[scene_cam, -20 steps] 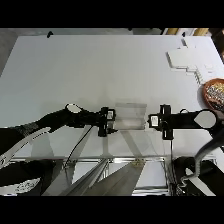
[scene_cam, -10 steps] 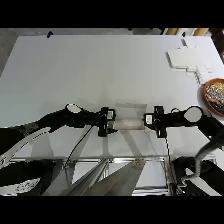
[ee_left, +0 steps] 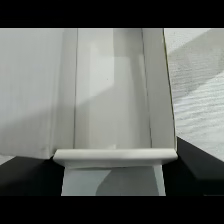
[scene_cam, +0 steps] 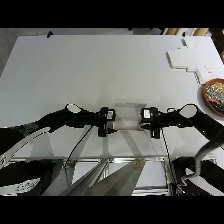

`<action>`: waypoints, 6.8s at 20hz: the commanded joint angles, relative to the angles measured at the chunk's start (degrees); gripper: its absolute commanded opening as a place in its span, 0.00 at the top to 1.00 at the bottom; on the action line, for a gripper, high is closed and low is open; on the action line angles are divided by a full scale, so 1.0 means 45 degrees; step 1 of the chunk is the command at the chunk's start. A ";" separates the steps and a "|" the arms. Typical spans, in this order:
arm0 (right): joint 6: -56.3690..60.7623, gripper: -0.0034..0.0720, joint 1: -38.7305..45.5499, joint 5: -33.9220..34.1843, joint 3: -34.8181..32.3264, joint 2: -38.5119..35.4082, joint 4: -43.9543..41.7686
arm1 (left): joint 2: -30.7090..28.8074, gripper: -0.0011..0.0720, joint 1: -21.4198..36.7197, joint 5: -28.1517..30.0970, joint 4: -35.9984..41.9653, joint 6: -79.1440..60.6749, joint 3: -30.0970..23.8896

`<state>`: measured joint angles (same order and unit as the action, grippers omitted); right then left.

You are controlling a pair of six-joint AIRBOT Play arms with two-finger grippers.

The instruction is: Fold the box and place the chain.

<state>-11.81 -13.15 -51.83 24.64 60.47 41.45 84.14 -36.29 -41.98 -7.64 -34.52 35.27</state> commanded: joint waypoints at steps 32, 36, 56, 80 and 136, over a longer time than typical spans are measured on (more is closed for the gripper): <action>1.7957 0.93 0.4959 0.0005 -0.0699 -0.1171 0.3517 | 0.0000 0.95 0.0000 -0.0005 0.0029 0.0000 0.0010; 1.7957 0.93 0.3701 -0.0267 -0.0714 -0.1049 0.3342 | 0.0000 0.95 0.0000 -0.0010 0.0029 0.0000 0.0010; 1.6844 0.33 0.2642 -0.1753 -0.0714 -0.3434 0.0651 | 0.0000 0.95 0.0000 -0.0010 0.0029 0.0000 0.0010; 2.5364 0.38 -0.3585 0.0185 0.1860 -0.0884 0.6363 | 0.0000 0.95 0.0000 -0.0010 0.0029 0.0000 0.0010; 2.8963 0.93 -0.4920 -0.1321 0.4017 0.2992 0.9695 | 0.0000 0.95 0.0000 -0.0010 0.0029 0.0000 0.0010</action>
<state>118.89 -35.29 -57.69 42.74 73.89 84.86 84.14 -36.29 -42.11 -7.42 -34.41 35.27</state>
